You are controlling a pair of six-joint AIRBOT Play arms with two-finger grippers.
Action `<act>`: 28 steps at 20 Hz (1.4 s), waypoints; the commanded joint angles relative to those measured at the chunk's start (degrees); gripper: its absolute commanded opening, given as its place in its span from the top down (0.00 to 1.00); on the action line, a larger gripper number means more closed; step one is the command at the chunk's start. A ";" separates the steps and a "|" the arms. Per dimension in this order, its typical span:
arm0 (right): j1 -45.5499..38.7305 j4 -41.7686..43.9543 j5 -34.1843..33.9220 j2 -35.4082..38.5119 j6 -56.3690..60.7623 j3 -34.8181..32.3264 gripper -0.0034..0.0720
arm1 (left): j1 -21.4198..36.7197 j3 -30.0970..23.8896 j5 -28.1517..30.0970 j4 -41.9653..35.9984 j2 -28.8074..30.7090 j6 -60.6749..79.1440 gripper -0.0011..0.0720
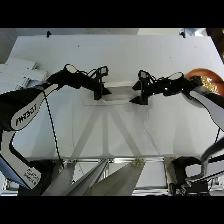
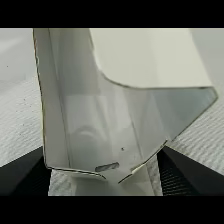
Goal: Fold the box and place the chain.
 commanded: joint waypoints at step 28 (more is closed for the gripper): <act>1.73 -3.30 5.22 -4.63 1.95 4.15 0.03 | -0.02 -0.02 0.04 0.02 -0.02 0.02 0.97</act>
